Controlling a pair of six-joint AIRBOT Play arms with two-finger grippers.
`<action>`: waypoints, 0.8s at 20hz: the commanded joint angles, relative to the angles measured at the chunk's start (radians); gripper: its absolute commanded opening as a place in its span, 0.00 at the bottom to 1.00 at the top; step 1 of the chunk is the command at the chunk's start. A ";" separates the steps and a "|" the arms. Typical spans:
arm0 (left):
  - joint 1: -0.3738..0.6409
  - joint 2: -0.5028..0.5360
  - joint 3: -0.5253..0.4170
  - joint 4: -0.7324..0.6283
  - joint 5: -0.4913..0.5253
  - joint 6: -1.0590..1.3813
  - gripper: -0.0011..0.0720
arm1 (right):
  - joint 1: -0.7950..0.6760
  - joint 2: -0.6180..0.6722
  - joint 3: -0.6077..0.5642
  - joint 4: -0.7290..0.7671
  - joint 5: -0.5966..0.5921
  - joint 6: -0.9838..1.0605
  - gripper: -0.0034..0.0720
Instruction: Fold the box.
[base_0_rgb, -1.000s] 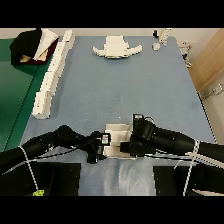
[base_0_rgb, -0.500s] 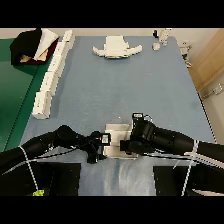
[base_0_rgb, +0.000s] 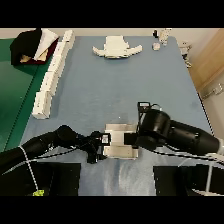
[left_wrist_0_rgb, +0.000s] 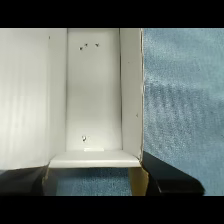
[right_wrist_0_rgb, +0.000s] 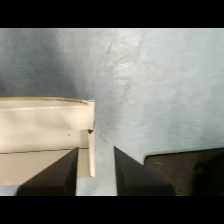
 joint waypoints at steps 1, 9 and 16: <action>0.000 0.000 0.000 0.000 0.000 0.000 0.71 | -0.029 0.109 0.039 -0.103 -0.127 -0.027 0.13; 0.000 0.000 0.000 0.000 0.000 0.000 0.71 | -0.649 0.050 -0.098 0.299 0.222 -0.792 0.04; 0.000 0.000 0.000 0.000 0.000 0.000 0.71 | -0.943 -0.238 -0.088 1.012 0.142 -1.519 0.04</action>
